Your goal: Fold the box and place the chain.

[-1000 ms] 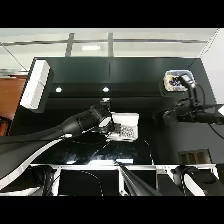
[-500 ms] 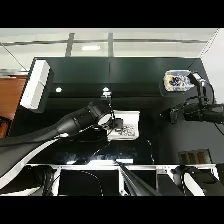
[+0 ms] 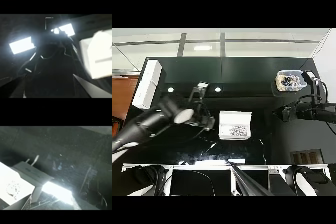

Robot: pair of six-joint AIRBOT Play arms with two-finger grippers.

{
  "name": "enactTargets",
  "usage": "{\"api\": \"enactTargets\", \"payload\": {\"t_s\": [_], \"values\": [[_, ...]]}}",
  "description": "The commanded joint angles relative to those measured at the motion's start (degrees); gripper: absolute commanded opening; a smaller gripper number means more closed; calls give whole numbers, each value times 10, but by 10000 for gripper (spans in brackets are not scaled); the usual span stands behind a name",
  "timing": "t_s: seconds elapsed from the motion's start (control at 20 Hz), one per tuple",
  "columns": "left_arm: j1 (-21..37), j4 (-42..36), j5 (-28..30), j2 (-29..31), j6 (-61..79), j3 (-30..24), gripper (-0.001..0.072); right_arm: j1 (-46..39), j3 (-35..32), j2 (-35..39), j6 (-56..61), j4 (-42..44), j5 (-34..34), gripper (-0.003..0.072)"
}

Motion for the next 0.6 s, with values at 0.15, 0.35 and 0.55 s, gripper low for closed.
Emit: {"api": "enactTargets", "payload": {"t_s": [0.15, 0.35, 0.55], "values": [[196, -294, 95, 126, 323, -145, 636, 0, 0, 1, 0, 0, -10, 571], [272, -557, 49, 98, 655, -201, 636, 0, 0, 1, 0, 0, -14, 571], [233, -551, 69, 55, 867, -210, 649, 0, 0, 1, 0, 0, -13, 571]]}}
